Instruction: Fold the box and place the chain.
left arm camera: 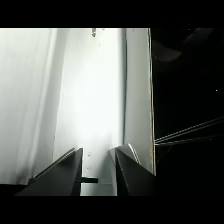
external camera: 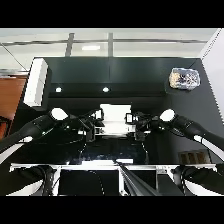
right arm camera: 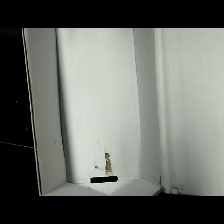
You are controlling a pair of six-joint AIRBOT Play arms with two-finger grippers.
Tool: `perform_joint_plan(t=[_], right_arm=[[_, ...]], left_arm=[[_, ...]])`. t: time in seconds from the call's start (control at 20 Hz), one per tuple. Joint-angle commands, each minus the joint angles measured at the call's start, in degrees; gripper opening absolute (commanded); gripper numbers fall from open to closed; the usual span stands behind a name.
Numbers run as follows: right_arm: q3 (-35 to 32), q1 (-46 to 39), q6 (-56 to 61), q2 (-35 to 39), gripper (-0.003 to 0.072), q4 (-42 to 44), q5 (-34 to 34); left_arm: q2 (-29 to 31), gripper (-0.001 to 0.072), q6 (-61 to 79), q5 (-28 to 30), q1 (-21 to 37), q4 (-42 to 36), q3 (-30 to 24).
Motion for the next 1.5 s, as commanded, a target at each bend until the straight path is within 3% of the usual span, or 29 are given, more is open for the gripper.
perform_joint_plan(t=[0.0, 0.1, 0.2, 0.4, 0.55, 0.7, 0.85, 1.0, 1.3, 1.45], right_arm=[[0.02, -0.02, 0.00, -0.04, 0.0238, 0.02, 0.00], [0.02, -0.02, 0.00, -0.02, 0.0239, 0.02, 0.00], [0.02, -0.02, 0.00, -0.02, 0.0238, 0.02, 0.02], [0.02, -0.02, 0.00, -0.02, 0.0238, 0.02, 0.00], [0.02, -0.02, 0.02, -0.04, 0.0238, 0.02, 0.00], [0.00, -0.02, 0.00, -0.02, 0.0238, 0.02, 0.00], [0.02, -0.02, 0.00, -0.04, 0.0238, 0.02, 0.00], [0.00, -0.02, 0.02, -0.02, 0.0238, 0.02, 0.00], [0.02, -0.02, 0.02, -0.02, 0.0238, 0.04, 0.00], [0.02, -0.02, 0.04, -0.02, 0.0238, 0.07, -0.02]], left_arm=[[-0.02, 0.0303, -0.04, 0.26, -0.04, 0.22, 0.04], [0.28, 0.0271, -0.63, 0.26, 0.17, 1.11, 0.17], [1.75, 0.0024, -8.20, -0.81, 0.63, 8.98, 2.29], [8.17, 0.0026, -37.57, -7.69, 6.16, 28.94, 8.17], [11.56, 0.0025, -44.19, -14.73, 14.97, 29.75, 8.48], [11.21, 0.0024, -66.34, -20.24, 25.40, 33.94, 8.33], [10.36, 0.0024, -82.51, -22.77, 35.56, 31.98, 5.18], [10.14, 0.0024, -83.25, -23.15, 41.53, 24.35, 0.28], [7.08, 0.0024, -82.77, -22.03, 42.93, 20.44, -5.33], [2.54, 0.0024, -77.18, -22.23, 42.88, 13.86, -5.40]])
